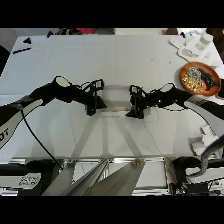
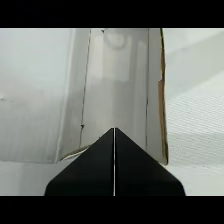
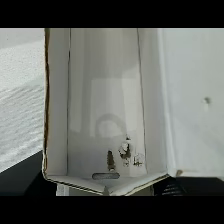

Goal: Fold the box and place the chain.

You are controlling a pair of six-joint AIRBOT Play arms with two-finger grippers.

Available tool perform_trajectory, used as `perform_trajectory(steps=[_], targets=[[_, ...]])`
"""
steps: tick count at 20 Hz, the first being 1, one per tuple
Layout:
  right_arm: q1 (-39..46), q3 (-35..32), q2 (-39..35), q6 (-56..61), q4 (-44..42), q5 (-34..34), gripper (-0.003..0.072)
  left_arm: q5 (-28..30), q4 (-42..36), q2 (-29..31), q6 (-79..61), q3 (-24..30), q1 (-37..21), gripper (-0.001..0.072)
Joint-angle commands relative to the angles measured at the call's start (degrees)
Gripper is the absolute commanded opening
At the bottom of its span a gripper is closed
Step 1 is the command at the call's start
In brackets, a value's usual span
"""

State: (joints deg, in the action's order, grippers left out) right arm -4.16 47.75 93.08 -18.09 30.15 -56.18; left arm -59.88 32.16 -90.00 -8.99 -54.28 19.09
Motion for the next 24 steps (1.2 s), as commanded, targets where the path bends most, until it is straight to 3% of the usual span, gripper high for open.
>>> perform_trajectory(steps=[1, 6, 11, 14, 16, 20, 24], targets=[[-0.04, -0.02, 0.02, 0.00, 0.00, 0.00, 0.0555, -3.28, 0.07, 2.93, 0.09, 0.02, -1.25, 0.0015], [-0.04, -0.02, 0.02, 0.00, 0.00, 0.00, 0.0555, -5.55, 8.24, 11.80, 10.97, 0.02, -5.46, 0.0013], [-0.04, -0.02, 0.02, 0.00, 0.00, -0.02, 0.0555, -8.63, 24.09, 18.36, 36.68, 0.04, -10.75, 0.0010], [-0.04, -0.02, 0.02, 0.00, 0.00, 0.00, 0.0555, -12.46, 31.47, 18.01, 52.02, 1.14, -11.63, 0.0013], [-0.04, -0.02, 0.02, 0.00, 0.00, -0.02, 0.0555, -11.98, 30.91, 17.18, 60.61, 3.34, -11.28, 0.0013], [-0.04, -0.02, 0.02, 0.00, 0.00, 0.00, 0.0555, -6.60, 29.35, 13.90, 72.76, 7.08, -9.64, 0.0013], [-0.04, -0.02, 0.02, 0.00, 0.00, 0.00, 0.0555, -0.68, 29.09, 12.07, 73.77, 7.30, -5.77, 0.0012]])
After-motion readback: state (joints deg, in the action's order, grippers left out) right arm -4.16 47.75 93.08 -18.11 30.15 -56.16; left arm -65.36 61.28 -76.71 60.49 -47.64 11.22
